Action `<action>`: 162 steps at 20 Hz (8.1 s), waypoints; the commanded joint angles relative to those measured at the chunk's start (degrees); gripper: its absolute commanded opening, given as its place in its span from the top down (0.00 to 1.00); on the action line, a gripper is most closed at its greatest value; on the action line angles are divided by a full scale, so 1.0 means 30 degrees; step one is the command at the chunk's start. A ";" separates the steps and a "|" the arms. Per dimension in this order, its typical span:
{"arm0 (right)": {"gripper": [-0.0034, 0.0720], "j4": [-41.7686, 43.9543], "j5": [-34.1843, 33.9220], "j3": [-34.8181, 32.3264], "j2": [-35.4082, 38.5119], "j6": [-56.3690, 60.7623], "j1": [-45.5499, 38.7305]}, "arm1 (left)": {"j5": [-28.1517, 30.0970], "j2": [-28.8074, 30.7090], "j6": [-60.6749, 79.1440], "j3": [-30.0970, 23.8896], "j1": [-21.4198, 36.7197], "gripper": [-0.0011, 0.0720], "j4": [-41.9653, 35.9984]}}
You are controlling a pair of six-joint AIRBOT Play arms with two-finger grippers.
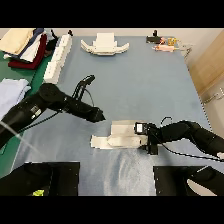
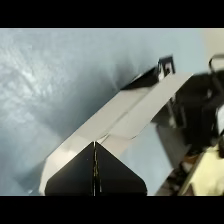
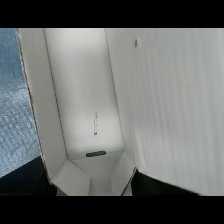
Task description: Fold the box.
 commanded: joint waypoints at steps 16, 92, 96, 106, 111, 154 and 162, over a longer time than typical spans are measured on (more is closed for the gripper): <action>0.29 0.0000 0.0000 0.0015 0.0015 0.0015 0.0000 | 0.2987 0.0270 1.9154 -0.4728 -0.2987 0.03 -0.0437; 0.29 0.0000 0.0000 0.0015 0.0015 0.0015 0.0000 | 0.4685 -0.0393 -0.9741 -0.2958 -0.5479 0.34 0.2608; 0.29 0.0000 0.0000 0.0007 0.0015 0.0015 0.0000 | 0.6215 -0.0576 -0.9734 -0.2958 -0.5515 0.34 0.1501; 0.29 0.0000 0.0000 0.0015 0.0015 0.0015 0.0000 | 0.4095 -0.2448 -2.0699 -0.0619 -0.9726 0.35 1.0280; 0.29 0.0000 0.0000 0.0015 0.0015 0.0015 0.0000 | 0.2120 -0.4306 -2.4152 0.1319 -1.1242 0.35 1.2502; 0.29 0.0000 0.0000 0.0015 0.0015 0.0015 0.0000 | -0.3271 -1.0353 -2.7736 0.6535 -1.2779 0.68 1.3522; 0.29 0.0000 0.0000 0.0015 0.0015 0.0015 0.0000 | -0.3126 -1.0397 -2.8429 0.6586 -1.2779 0.97 1.4302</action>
